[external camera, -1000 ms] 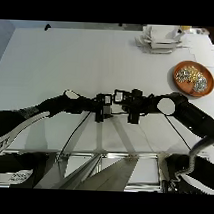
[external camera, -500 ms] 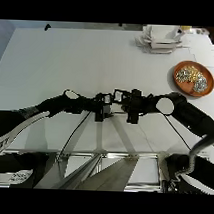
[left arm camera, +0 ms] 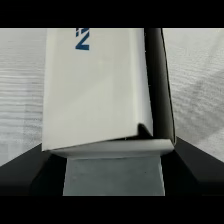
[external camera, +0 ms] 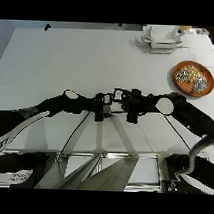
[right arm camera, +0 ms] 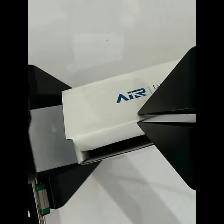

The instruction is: Fold the box and place the chain.

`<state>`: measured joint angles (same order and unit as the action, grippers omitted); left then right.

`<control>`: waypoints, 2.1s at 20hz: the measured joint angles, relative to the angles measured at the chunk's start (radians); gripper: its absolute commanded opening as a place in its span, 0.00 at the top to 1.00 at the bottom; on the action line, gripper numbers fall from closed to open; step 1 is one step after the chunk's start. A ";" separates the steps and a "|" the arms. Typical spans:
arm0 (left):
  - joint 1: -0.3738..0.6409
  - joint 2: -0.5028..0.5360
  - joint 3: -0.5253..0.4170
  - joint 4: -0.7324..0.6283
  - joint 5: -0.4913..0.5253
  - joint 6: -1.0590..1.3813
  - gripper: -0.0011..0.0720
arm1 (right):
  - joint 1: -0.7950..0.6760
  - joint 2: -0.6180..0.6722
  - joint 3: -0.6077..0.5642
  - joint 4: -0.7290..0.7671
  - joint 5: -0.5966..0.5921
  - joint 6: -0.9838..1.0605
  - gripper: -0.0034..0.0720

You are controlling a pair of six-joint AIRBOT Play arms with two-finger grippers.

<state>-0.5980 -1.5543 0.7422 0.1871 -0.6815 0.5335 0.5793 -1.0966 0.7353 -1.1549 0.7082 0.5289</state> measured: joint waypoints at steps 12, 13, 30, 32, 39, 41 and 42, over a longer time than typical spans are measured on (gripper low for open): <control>0.000 0.000 0.000 0.002 -0.001 0.002 0.96 | 0.000 0.000 -0.009 -0.013 -0.010 0.023 0.93; 0.000 0.000 0.000 0.002 -0.002 0.002 0.96 | 0.000 0.000 -0.019 -0.014 -0.008 0.023 0.92; -0.002 0.000 0.000 0.003 -0.008 0.002 0.96 | -0.002 0.073 -0.063 -0.023 0.034 0.023 0.93; -0.002 0.000 0.000 0.002 -0.007 0.001 0.96 | -0.002 0.074 -0.063 -0.025 0.035 0.023 0.93; -0.002 0.000 0.000 0.001 -0.004 0.001 0.96 | -0.002 0.018 -0.063 -0.037 0.047 0.058 0.93; -0.002 0.000 0.000 0.001 -0.004 0.000 0.96 | -0.002 0.008 -0.063 -0.039 0.053 0.067 0.93; -0.002 0.000 0.000 0.001 -0.004 0.000 0.96 | -0.002 0.006 -0.064 -0.041 0.055 0.069 0.93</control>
<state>-0.5999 -1.5547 0.7422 0.1883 -0.6853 0.5339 0.5777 -1.0908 0.6712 -1.1957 0.7628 0.5983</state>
